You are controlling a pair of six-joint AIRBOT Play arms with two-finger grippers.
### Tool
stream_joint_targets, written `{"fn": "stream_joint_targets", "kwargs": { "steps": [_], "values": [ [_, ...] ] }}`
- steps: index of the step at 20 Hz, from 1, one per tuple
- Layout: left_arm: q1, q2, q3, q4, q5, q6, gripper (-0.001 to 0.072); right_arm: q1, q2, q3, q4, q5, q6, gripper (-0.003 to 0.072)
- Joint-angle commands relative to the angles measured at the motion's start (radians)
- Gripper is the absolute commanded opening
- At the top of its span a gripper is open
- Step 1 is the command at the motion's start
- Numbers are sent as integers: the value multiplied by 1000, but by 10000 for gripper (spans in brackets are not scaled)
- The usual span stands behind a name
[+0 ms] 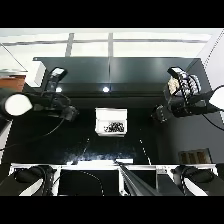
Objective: Fold the box and place the chain.
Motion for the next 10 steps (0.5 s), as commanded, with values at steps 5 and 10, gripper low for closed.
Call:
{"fn": "stream_joint_targets", "kwargs": {
  "steps": [5,10],
  "values": [
    [310,-149,-191,-668,-56,1270,578,0,0,-1,-3,-29,0,666],
    [255,-360,-158,-674,-74,1580,705,0,0,-1,-3,-40,0,666]
  ]
}}
